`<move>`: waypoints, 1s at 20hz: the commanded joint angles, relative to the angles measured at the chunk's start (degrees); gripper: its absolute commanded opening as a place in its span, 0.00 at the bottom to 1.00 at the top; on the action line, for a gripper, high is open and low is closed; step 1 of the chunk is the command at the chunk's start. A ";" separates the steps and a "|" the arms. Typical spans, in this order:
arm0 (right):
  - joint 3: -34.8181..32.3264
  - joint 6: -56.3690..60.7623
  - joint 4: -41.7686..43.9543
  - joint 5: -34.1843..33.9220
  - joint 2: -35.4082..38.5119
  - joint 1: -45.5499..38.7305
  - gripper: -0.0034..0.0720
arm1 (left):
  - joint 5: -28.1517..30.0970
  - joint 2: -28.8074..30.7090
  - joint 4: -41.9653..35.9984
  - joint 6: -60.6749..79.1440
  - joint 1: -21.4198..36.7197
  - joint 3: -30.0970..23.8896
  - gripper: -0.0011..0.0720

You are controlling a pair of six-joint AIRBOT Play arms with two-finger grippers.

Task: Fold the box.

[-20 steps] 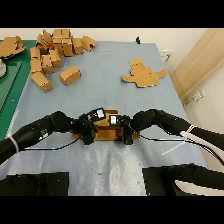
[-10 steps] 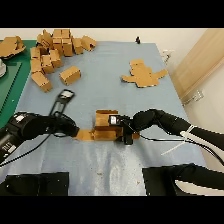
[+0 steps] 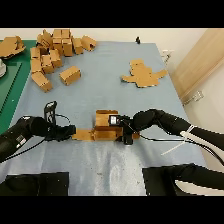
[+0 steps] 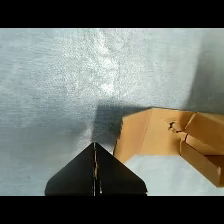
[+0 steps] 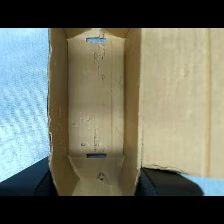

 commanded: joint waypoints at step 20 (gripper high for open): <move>-0.02 0.02 0.00 0.00 0.00 0.00 0.84 | 3.04 -9.07 -40.52 33.66 -2.25 0.33 0.02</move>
